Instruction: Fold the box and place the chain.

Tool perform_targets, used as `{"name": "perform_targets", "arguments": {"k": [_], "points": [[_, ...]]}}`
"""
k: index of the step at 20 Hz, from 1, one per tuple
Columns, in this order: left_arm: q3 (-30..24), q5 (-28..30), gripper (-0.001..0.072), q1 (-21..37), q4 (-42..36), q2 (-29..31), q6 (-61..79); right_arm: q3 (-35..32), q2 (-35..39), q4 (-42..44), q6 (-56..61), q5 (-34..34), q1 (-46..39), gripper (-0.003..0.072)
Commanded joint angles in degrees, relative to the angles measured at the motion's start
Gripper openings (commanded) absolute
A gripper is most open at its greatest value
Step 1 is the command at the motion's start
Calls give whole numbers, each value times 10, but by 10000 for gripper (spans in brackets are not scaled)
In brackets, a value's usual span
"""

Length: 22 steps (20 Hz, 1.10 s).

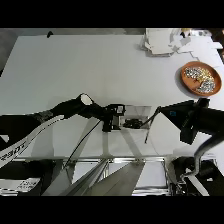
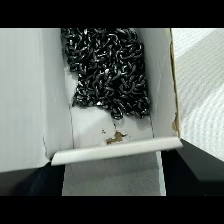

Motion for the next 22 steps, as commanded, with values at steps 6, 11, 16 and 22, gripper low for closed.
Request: {"name": "perform_targets", "arguments": {"k": [6, 11, 16, 22], "points": [[0, 0, 88, 0, 0, 0, 0, -58, -28, 37, -54, -95, 1, 17], [0, 0, 88, 0, 0, 0, 0, -89, -87, 38, -79, -94, 1, 17], [0, 0, 88, 0, 0, 0, 0, -119, -145, 37, -127, -82, 4, 18], [0, 0, 88, 0, 0, 0, 0, -118, -266, -33, -124, -80, 68, 226]]}}
